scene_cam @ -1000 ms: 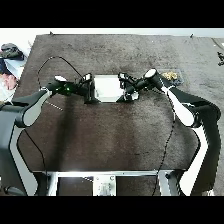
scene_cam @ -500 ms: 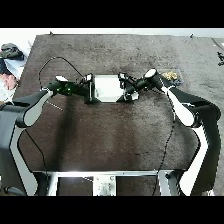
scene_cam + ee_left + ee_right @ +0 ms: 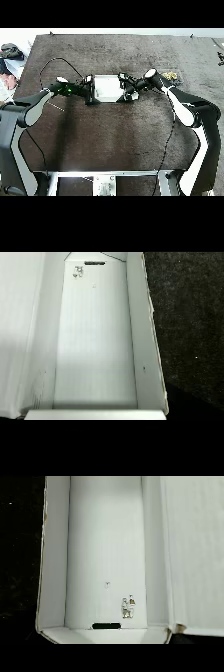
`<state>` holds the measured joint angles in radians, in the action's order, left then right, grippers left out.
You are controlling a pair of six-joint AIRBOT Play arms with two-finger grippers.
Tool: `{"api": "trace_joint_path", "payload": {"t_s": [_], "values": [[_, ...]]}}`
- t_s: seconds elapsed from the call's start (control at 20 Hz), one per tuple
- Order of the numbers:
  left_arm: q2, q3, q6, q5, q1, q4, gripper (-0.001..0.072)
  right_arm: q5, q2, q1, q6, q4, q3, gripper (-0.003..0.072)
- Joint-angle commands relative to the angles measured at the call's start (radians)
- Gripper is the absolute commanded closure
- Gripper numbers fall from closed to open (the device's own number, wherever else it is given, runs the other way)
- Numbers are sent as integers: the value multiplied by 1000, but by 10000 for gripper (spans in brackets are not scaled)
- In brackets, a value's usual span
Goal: Fold the box and place the chain.
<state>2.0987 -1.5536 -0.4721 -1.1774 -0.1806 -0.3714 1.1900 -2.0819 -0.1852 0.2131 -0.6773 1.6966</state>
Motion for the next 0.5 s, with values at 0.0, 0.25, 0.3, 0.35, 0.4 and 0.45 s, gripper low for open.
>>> {"api": "trace_joint_path", "payload": {"t_s": [0.0,0.25,0.3,0.35,0.4,0.45], "values": [[1,-1,-8,-1,0,4,-5,0,0,0,0,0,1,89],[1,-1,-8,-4,0,5,-5,0,0,0,0,0,1,89],[1,-1,-8,-14,2,5,-5,0,0,0,0,0,1,89],[1,-1,-8,-25,2,6,-5,0,0,0,0,0,1,89],[1,-1,-8,-26,2,5,-5,0,0,0,0,0,1,89],[1,-1,-8,-23,2,5,-5,0,0,0,0,0,1,89]]}}
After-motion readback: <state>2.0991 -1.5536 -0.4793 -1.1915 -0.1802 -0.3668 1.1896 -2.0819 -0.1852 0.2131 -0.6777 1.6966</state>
